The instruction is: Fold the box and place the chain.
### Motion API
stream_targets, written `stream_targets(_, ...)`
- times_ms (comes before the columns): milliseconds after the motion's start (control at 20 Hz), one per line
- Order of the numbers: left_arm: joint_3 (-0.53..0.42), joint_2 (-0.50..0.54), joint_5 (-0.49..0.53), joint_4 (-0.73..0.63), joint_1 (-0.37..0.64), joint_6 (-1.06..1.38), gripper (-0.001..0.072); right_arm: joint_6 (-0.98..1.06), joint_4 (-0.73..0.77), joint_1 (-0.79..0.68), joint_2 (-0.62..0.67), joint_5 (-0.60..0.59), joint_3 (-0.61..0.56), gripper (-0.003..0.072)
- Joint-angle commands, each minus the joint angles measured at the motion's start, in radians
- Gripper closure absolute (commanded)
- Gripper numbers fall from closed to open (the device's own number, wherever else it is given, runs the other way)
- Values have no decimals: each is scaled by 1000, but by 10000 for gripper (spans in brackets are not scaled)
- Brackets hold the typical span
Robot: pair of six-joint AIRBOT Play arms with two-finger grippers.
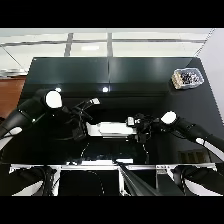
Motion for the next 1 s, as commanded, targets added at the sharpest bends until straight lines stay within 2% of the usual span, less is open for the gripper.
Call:
stream_targets(0, -109, 30, 100, -264, -26, -28, 687, 0, -1, 0, -1, 1, 0, 560)
stream_targets(100, -135, 42, 217, -407, -29, 35, 687, 0, -1, 0, -1, 1, 0, 560)
stream_targets(200, -136, 45, 389, -487, -28, 61, 686, 0, -1, 0, -1, 1, 0, 560)
stream_targets(300, -136, 45, 527, -523, -21, 53, 686, 0, -1, 0, -1, 1, 0, 560)
stream_targets(500, -136, 42, 708, -581, 6, 54, 686, 0, -1, 0, -1, 1, 0, 560)
stream_targets(600, -134, 26, 766, -549, 6, 60, 686, 0, -1, 0, -1, 1, 0, 560)
stream_targets(750, -132, 5, 798, -388, -22, 71, 686, 0, -1, 0, -1, 1, 0, 560)
stream_targets(950, -132, -44, 786, -371, -59, 70, 685, 0, -1, 0, -1, 0, 0, 561)
